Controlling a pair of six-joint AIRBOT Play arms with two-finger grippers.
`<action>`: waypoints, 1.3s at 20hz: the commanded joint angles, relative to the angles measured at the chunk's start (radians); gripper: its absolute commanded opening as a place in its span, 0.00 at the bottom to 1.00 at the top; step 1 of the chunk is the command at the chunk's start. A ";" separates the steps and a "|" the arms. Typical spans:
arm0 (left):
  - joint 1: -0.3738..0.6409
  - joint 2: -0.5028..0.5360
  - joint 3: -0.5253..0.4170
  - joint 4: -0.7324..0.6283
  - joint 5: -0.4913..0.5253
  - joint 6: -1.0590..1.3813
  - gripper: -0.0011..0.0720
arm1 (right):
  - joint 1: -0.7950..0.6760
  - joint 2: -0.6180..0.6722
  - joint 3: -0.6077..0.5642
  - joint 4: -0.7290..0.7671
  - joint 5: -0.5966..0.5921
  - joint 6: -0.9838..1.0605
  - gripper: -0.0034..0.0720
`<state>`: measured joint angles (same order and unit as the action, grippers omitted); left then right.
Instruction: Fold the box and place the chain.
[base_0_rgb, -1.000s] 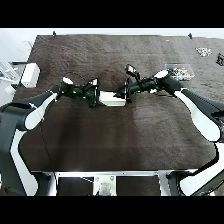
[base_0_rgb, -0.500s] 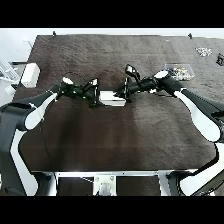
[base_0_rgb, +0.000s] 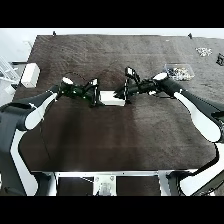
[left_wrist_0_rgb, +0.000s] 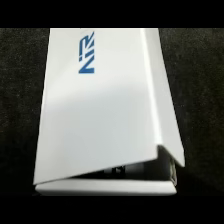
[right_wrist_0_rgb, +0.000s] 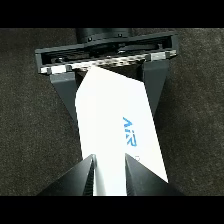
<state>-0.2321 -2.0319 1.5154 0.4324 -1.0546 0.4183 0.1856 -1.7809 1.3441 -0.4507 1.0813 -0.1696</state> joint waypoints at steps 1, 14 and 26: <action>0.000 0.000 0.000 0.001 -0.002 0.001 0.51 | 0.001 -0.001 -0.009 -0.005 0.000 -0.015 0.33; 0.000 0.000 0.000 0.001 -0.002 0.001 0.51 | 0.005 0.026 -0.006 0.063 -0.020 -0.076 0.33; 0.000 0.000 0.000 0.001 -0.002 0.001 0.51 | 0.044 0.026 -0.009 -0.033 -0.097 -0.077 0.33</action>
<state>-0.2317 -2.0319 1.5154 0.4332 -1.0561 0.4179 0.2260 -1.7550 1.3357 -0.4736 1.0004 -0.2474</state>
